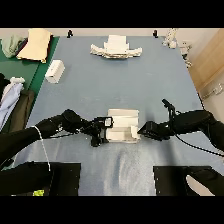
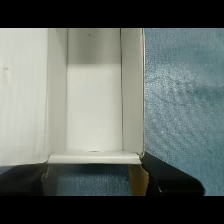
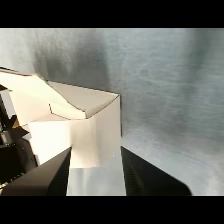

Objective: Fold the box.

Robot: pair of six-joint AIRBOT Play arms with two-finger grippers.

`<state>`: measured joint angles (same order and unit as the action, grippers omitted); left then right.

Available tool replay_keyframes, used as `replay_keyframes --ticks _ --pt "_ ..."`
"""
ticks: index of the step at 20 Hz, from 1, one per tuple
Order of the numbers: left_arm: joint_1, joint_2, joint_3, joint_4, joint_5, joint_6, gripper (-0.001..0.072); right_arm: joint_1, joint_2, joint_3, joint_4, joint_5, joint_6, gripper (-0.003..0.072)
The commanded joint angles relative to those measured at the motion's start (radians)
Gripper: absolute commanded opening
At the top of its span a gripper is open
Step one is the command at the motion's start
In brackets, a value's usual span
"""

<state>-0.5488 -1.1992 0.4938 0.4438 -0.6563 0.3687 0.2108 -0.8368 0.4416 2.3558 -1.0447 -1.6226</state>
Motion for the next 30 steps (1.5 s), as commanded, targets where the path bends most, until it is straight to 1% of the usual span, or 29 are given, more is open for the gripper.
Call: replay_keyframes --ticks 1,2,5,7,11,13,15,16,17,19,21,25,26,28,29,30 --pt "0.0 0.0 0.001 0.0 0.0 0.0 0.0495 0.055 -0.021 0.011 0.003 0.057 0.008 0.047" --pt "0.0 0.0 0.0 0.0 0.0 0.0 0.0496 0.07 -0.031 0.022 -0.003 0.058 0.021 0.0448" --pt "0.0 0.0 0.001 0.0 0.0 0.0 0.0495 0.137 -0.069 0.079 -0.093 0.075 0.127 0.0448" --pt "0.0 0.0 0.0 0.0 0.0 0.0 0.0496 0.191 -0.102 0.124 -0.188 0.076 0.233 0.0446" --pt "0.0 0.0 0.001 0.0 0.0 0.0 0.0496 0.345 -0.19 0.23 -0.404 0.06 0.467 0.044" --pt "0.0 0.0 0.0 0.0 0.0 0.0 0.0496 0.43 -0.249 0.298 -0.517 0.017 0.592 0.0438" --pt "0.0 0.0 0.001 0.0 0.0 0.0 0.0496 0.504 -0.307 0.362 -0.65 -0.063 0.713 0.0437" --pt "0.0 0.0 0.001 0.0 0.0 0.0 0.0496 0.536 -0.33 0.39 -0.71 -0.096 0.763 0.0407" --pt "0.0 0.0 0.0 0.0 0.0 0.0 0.0496 0.565 -0.352 0.416 -0.755 -0.122 0.802 0.0407" --pt "0.0 0.0 0.001 0.0 0.0 0.0 0.0496 0.595 -0.388 0.452 -0.798 -0.143 0.847 0.0407" --pt "0.0 0.0 0.0 0.0 0.0 0.0 0.0496 0.602 -0.416 0.471 -0.806 -0.143 0.874 0.0407" --pt "0.0 0.0 0.001 0.0 0.0 0.0 0.0496 0.602 -0.444 0.473 -0.805 -0.142 0.89 0.0407" --pt "0.0 0.0 0.001 0.0 0.0 0.0 0.0496 0.602 -0.445 0.473 -0.805 -0.142 0.89 0.0344" --pt "0.0 0.0 0.0 0.0 0.0 0.0 0.0496 0.602 -0.445 0.473 -0.809 -0.142 0.89 0.0062" --pt "0.0 0.0 0.001 0.0 0.0 0.0 0.0496 0.602 -0.445 0.473 -0.813 -0.142 0.89 0.0011" --pt "0.0 0.0 0.0 0.0 0.0 0.0 0.0496 0.602 -0.445 0.473 -0.813 -0.142 0.893 0.0003"
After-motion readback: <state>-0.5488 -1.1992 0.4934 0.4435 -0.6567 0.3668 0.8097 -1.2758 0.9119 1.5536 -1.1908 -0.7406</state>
